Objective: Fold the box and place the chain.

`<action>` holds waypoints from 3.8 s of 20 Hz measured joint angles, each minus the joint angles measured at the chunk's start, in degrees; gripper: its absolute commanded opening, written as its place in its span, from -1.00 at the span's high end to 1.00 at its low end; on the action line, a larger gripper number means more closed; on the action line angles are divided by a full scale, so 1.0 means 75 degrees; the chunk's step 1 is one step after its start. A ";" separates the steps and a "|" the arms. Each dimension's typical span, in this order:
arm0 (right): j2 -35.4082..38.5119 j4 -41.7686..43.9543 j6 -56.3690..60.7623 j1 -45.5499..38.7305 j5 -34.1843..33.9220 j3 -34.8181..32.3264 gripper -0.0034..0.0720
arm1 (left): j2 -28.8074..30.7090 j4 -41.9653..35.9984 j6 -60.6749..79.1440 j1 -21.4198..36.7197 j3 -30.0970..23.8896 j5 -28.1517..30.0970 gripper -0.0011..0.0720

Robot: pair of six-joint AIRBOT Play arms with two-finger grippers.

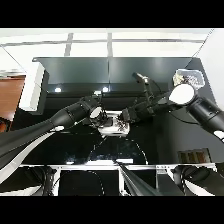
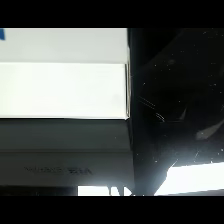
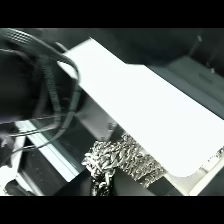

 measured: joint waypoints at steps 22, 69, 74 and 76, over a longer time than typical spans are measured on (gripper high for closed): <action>0.1067 -0.3293 0.0224 -0.1609 0.1075 -0.0242 -0.10 | 0.0924 0.1227 0.0650 -0.0219 0.0388 -0.0530 -0.45; 0.1067 -0.3270 0.1201 -0.1612 0.0664 -0.0242 -0.11 | 0.0679 -0.7609 2.0543 0.3416 -0.2876 0.1186 -0.31; 0.0979 -0.3287 0.1157 -0.1390 0.0245 -0.0242 -1.00 | 0.0664 -0.7493 2.0490 0.3264 -0.2856 0.1186 -0.09; 0.0790 -0.3080 0.1008 -0.1268 -0.0353 -0.0242 -1.00 | 0.0662 -0.7472 2.0484 0.3244 -0.2856 0.1183 -0.09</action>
